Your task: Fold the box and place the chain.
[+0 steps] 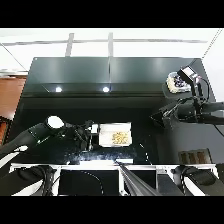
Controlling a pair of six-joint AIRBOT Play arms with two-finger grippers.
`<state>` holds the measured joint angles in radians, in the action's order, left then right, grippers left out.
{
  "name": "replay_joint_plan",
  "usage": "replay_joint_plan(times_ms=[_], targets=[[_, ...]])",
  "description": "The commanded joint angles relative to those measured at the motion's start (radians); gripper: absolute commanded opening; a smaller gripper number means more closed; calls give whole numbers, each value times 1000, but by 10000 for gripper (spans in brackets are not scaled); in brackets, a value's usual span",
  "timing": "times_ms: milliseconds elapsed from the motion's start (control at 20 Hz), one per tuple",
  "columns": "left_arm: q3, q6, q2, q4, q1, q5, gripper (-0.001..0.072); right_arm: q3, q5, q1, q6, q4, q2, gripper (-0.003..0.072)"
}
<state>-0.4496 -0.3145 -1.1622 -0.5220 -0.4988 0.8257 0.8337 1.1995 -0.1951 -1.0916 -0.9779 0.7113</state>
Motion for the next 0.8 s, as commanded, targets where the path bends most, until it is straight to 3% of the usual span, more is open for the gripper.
replay_joint_plan(times_ms=[0,200,250,300,350,400,450,500,650,750], targets=[[-1,8,-1,-16,-17,-27,711,0,0,-1,0,0,-1,611],[-1,12,-1,15,-18,-45,698,0,0,-1,0,0,-1,611],[-1,13,-1,15,-17,-46,638,0,0,-1,0,0,-1,611],[-1,13,-1,14,-17,-48,520,0,-3,-1,0,-4,-1,611],[-1,13,-1,14,-17,-54,476,0,-9,-1,0,-10,-1,612],[-1,13,-1,14,-17,-62,476,-1,-16,-1,0,-10,0,614],[-1,13,-1,14,-17,-67,476,-6,-26,-3,-3,-4,0,705],[-1,12,-1,14,-17,-67,475,-21,-46,-15,-4,2,1,718],[-1,12,-1,14,-17,-67,465,-68,-115,-89,-12,3,44,718],[-2,6,0,5,-17,-67,465,-79,-221,-154,13,1,106,717]])
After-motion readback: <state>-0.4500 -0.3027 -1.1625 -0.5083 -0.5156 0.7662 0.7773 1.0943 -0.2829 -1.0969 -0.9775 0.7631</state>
